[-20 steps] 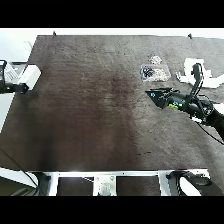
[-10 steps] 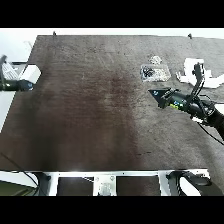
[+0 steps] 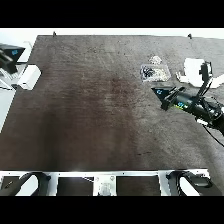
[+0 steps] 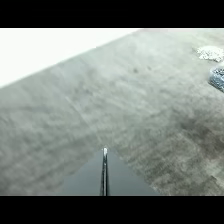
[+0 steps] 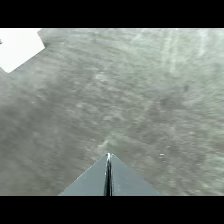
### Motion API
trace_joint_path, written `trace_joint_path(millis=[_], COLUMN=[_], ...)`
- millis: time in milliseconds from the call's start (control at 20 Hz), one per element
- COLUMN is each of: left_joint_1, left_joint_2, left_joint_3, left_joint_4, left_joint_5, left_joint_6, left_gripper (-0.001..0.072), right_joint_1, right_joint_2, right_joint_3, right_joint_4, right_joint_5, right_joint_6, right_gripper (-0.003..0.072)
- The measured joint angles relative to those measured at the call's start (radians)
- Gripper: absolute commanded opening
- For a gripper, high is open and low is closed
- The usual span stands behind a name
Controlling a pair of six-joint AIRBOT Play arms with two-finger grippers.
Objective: Fold the box and place the chain.
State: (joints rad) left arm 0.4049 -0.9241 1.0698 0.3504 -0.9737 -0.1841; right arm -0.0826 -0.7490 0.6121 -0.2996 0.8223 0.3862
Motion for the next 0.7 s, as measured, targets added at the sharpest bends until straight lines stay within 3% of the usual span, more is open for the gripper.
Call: trace_joint_path(millis=[200, 450, 600, 700], left_joint_1=[-0.009, -0.011, -0.012, -0.011], left_joint_2=[0.265, 0.531, 0.625, 0.652], left_joint_3=[-0.34, -0.754, -0.921, -0.983], left_joint_4=[-0.14, -0.273, -0.297, -0.303], left_joint_5=[0.063, 0.121, 0.147, 0.164], left_joint_6=[0.191, 0.297, 0.313, 0.316], left_gripper=[0.0014, 0.0015, 0.0018, 0.002], right_joint_1=[0.0, 0.0, 0.0, -0.001], right_joint_2=[0.127, 0.341, 0.447, 0.49], right_joint_3=[-0.085, -0.283, -0.39, -0.434], right_joint_4=[-0.059, -0.097, -0.104, -0.105], right_joint_5=[-0.104, -0.241, -0.284, -0.298], right_joint_6=[-0.001, -0.002, -0.002, -0.002], right_gripper=[0.0009, 0.0009, 0.0011, 0.0011])
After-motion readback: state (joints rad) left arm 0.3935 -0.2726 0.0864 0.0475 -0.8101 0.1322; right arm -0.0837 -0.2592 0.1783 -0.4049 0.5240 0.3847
